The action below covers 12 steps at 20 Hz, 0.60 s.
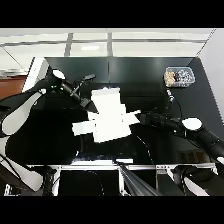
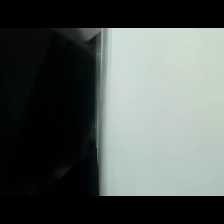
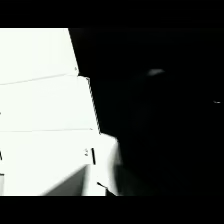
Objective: Fold the box and place the chain.
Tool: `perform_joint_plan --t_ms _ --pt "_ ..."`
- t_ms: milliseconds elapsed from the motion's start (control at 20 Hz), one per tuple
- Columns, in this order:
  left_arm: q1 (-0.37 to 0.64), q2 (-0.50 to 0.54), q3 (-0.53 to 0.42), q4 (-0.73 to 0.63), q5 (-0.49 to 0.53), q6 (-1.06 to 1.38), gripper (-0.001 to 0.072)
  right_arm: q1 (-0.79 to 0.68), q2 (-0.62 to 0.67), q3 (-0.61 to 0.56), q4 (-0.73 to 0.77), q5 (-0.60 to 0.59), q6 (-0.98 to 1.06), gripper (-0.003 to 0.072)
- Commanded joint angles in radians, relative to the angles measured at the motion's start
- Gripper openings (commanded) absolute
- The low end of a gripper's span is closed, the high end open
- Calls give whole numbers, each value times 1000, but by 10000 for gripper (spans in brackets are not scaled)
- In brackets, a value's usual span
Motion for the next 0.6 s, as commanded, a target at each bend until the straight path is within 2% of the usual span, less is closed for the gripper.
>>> perform_joint_plan --t_ms 0,150,250,300,400,550 --pt "1 9 13 8 -22 9 28 -38 1 17 -58 50 8 701" --pt "-1 65 18 63 24 -48 26 -190 1 145 -326 319 22 700" --pt "-6 126 9 104 45 -54 25 -278 1 246 -520 425 22 700" --pt "-10 167 -8 105 75 -43 25 -309 1 282 -577 433 21 700" --pt "-28 254 -72 105 151 -15 25 -348 1 319 -608 377 -4 700" --pt "-90 386 -231 101 326 110 26 -351 0 317 -609 270 -96 701"
